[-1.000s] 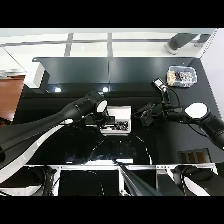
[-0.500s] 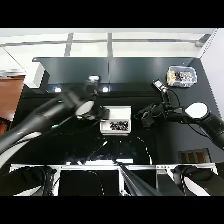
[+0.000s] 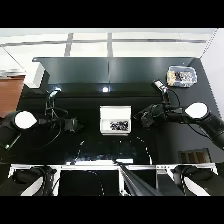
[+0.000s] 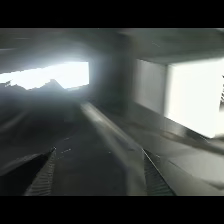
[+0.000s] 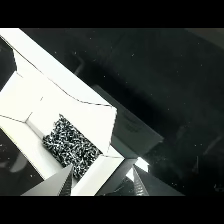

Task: Fold the box and place the chain.

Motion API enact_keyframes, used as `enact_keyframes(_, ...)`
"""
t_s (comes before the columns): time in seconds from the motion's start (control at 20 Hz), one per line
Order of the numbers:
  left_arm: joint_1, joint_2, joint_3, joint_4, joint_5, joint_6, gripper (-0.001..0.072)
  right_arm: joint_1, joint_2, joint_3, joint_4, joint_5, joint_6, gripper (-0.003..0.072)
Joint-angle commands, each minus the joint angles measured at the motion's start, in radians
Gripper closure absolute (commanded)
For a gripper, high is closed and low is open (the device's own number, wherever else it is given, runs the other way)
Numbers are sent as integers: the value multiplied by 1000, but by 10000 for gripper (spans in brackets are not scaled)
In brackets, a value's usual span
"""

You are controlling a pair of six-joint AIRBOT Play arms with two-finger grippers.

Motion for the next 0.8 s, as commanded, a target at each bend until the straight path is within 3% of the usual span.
enact_keyframes(0.0, 110, 2, -109, -413, 28, 792, 106, 0, 1, 0, 0, 1, 40, 255)
enact_keyframes(0.05, 97, -3, -108, -414, 29, 879, 26, 0, 1, 0, 0, 2, 43, 256)
enact_keyframes(0.1, 75, -6, -103, -414, 28, 961, -3, 0, 1, 0, 0, 2, 52, 256)
enact_keyframes(0.3, -82, -34, -101, -389, 74, 1384, -3, 0, 1, 0, 0, 1, 66, 256)
enact_keyframes(0.4, -140, -47, -91, -377, 126, 1456, -3, 0, 1, 0, 0, 2, 76, 256)
enact_keyframes(0.75, -157, -305, 10, -450, 132, 1560, -3, 0, 1, 0, 0, 2, 77, 256)
